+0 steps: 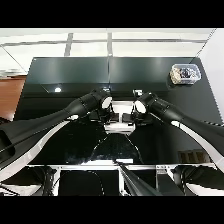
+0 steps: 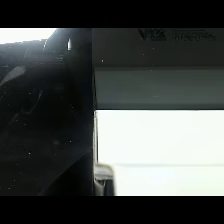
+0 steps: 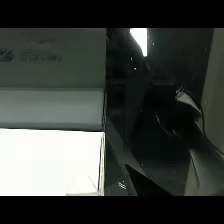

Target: Fold the box and place the chain.

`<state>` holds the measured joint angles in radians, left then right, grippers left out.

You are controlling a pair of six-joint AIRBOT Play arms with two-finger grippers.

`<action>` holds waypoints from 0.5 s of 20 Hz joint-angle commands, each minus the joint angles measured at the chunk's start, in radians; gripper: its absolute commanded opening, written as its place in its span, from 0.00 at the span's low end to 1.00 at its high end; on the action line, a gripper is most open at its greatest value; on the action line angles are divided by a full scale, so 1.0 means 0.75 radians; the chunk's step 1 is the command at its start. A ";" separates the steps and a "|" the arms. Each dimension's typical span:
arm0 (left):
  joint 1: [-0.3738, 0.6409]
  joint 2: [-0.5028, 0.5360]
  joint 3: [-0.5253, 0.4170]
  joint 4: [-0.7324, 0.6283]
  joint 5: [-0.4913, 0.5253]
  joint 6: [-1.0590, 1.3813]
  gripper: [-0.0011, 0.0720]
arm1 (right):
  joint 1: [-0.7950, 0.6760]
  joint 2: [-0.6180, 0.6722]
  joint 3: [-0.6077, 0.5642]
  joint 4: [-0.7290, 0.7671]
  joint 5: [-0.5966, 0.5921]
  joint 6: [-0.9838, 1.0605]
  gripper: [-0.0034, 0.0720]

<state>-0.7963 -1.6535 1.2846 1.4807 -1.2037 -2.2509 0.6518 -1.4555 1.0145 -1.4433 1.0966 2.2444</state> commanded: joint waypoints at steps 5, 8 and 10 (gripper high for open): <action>0.001 -0.001 0.000 -0.001 -0.002 0.000 0.05 | 0.001 -0.010 0.002 0.009 0.005 -0.030 0.06; 0.001 -0.001 0.000 0.000 0.001 0.000 0.05 | -0.001 0.014 0.005 0.007 0.012 -0.076 0.33; 0.001 -0.001 0.000 0.000 0.005 0.000 0.05 | -0.010 0.071 0.019 0.003 0.042 -0.186 0.54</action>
<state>-0.7963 -1.6535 1.2846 1.4803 -1.2034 -2.2509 0.6495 -1.4368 1.0206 -1.4410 1.1114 2.1872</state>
